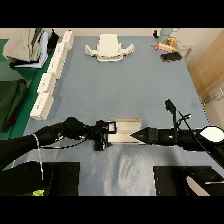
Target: Fold the box.
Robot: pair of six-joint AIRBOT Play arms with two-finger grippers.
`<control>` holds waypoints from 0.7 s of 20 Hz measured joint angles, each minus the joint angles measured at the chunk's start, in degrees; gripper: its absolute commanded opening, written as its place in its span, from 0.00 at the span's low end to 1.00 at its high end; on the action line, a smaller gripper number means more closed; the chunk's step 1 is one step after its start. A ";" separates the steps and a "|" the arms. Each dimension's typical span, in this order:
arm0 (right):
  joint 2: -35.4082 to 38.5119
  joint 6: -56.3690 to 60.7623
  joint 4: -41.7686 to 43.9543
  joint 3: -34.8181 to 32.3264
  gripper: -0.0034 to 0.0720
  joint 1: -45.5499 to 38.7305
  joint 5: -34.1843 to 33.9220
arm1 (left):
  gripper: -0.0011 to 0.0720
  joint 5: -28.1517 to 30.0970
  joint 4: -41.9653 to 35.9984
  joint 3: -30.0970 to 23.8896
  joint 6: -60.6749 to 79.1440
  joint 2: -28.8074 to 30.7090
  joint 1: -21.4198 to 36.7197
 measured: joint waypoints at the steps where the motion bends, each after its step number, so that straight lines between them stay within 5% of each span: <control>1: -1.38 -1.14 0.24 0.17 0.05 0.13 -1.27 | 0.71 0.00 -0.02 0.00 0.00 0.00 -0.02; 14: -35.10 -16.98 -11.76 19.89 0.05 2.27 -10.64 | 0.71 0.00 -0.04 0.00 -0.15 0.00 0.00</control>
